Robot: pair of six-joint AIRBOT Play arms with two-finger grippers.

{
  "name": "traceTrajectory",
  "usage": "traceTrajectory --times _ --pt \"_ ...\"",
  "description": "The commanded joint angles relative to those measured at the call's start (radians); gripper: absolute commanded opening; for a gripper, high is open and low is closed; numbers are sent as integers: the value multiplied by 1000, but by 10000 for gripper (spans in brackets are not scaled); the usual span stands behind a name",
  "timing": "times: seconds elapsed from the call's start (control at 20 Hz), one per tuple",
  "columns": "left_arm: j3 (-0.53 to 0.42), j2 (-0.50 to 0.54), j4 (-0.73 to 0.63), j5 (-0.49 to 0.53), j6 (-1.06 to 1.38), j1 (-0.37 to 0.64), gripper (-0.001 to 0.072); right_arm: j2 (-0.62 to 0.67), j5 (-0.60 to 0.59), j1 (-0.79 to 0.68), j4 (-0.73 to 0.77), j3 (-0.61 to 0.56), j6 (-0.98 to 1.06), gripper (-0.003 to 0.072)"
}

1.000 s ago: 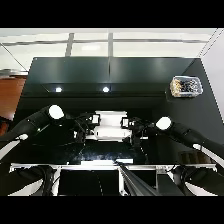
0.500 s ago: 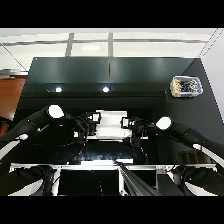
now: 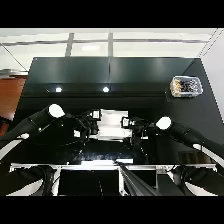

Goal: Fold the box and place the chain.

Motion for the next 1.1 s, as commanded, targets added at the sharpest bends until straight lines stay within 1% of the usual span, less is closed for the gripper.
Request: traceTrajectory --times 0.0,0.1,0.25,0.35,0.45,0.65,0.7,0.75,0.8,0.85,0.9,0.95,1.0,1.05 --pt "0 -23 -31 2 1 0 162 0 0 0 0 0 0 553" --pt "0 -32 -27 7 1 -9 162 0 0 0 0 0 1 553" --pt "-1 -34 -21 40 0 -57 162 0 0 0 0 0 0 553" --pt "-3 -34 16 58 0 -82 162 0 0 0 0 0 0 553" --pt "-8 -34 47 61 0 -87 162 0 0 0 0 0 0 553" --pt "-8 -34 51 66 -11 -86 173 0 0 0 0 0 0 553" --pt "-8 -34 51 72 -25 -86 263 0 0 0 0 0 0 553" --pt "-8 -34 51 75 -27 -86 405 0 0 0 0 0 1 553" --pt "-8 -34 51 72 -29 -86 418 0 0 0 0 0 0 553" --pt "-8 -34 51 71 -32 -86 416 0 0 0 0 0 1 553" --pt "-8 -34 51 72 -41 -86 390 0 0 0 0 0 0 553" --pt "-8 -34 51 72 -51 -86 330 0 0 0 0 0 0 553" --pt "-8 -34 51 72 -51 -86 304 0 0 0 0 0 0 553" --pt "-8 -34 50 72 -51 -86 319 0 0 0 0 0 1 553"
